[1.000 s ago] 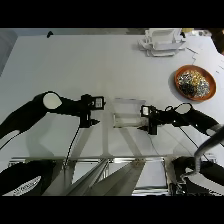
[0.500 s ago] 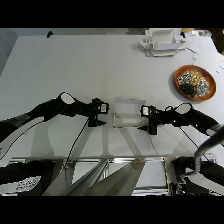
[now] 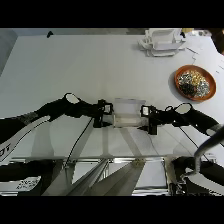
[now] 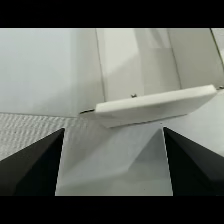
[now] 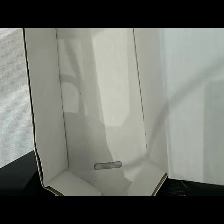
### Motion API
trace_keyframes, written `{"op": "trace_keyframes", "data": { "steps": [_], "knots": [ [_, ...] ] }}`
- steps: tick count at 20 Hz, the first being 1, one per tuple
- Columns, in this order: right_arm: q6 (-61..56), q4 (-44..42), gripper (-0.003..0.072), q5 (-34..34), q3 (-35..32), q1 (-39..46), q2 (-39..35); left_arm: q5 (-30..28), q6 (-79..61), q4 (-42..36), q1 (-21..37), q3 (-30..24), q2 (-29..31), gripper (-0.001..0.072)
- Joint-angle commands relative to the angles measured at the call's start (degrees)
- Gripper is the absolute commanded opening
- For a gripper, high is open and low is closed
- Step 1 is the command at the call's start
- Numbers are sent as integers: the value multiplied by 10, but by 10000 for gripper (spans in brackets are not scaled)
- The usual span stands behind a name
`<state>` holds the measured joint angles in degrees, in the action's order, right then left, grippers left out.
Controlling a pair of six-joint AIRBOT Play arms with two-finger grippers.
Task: Fold the box and place the chain.
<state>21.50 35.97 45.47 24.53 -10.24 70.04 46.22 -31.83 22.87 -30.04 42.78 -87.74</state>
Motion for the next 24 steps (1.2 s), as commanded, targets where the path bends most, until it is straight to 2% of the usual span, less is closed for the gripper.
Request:
{"op": "trace_keyframes", "data": {
  "steps": [1,5,10,24],
  "knots": [
    [0,0,310,0,0,0,0,21,-3,22,-1,1,-1,703],
    [0,0,310,0,0,0,0,40,-3,18,-1,1,1,702],
    [0,0,310,0,0,0,0,37,0,-16,-10,1,1,702],
    [0,0,310,0,0,0,0,33,42,-41,-26,1,0,702]
  ]
}}
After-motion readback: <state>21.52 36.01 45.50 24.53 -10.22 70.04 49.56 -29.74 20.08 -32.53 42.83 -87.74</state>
